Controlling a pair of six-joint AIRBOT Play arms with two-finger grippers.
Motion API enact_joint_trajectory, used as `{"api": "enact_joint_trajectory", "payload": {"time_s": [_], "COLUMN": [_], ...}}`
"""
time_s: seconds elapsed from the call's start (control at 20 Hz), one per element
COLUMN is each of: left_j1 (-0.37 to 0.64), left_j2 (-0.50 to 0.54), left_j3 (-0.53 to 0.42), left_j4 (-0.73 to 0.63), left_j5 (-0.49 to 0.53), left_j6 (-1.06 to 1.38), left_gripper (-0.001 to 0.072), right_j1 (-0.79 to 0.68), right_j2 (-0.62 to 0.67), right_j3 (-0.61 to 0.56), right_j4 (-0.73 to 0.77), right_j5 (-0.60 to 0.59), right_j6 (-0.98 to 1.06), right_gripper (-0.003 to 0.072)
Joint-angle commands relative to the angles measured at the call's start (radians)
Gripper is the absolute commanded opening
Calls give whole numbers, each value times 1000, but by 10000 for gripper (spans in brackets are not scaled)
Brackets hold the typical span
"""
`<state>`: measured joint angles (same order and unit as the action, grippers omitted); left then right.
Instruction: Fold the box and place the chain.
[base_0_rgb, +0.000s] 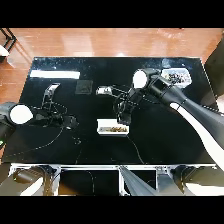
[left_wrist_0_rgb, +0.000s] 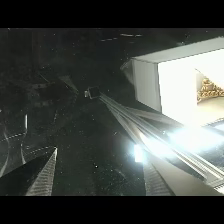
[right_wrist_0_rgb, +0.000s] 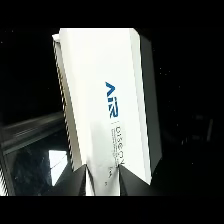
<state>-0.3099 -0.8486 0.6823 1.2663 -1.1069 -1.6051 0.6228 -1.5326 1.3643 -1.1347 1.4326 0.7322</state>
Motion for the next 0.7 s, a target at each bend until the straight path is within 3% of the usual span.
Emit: {"api": "enact_joint_trajectory", "payload": {"time_s": [0.0, 0.5, 0.65], "left_j1": [1, 1, 1], "left_j2": [-1, 0, 0], "left_j3": [0, 0, 0], "left_j4": [0, 0, 0], "left_j5": [0, -2, -2], "left_j6": [0, 0, 0], "left_gripper": [635, 635, 635], "right_j1": [11, 47, 58], "right_j2": [0, 0, 0], "right_j3": [0, 0, 0], "right_j4": [-24, -74, -76], "right_j5": [-5, -21, -15], "right_j6": [31, 112, 121], "right_gripper": [225, 230, 267]}}
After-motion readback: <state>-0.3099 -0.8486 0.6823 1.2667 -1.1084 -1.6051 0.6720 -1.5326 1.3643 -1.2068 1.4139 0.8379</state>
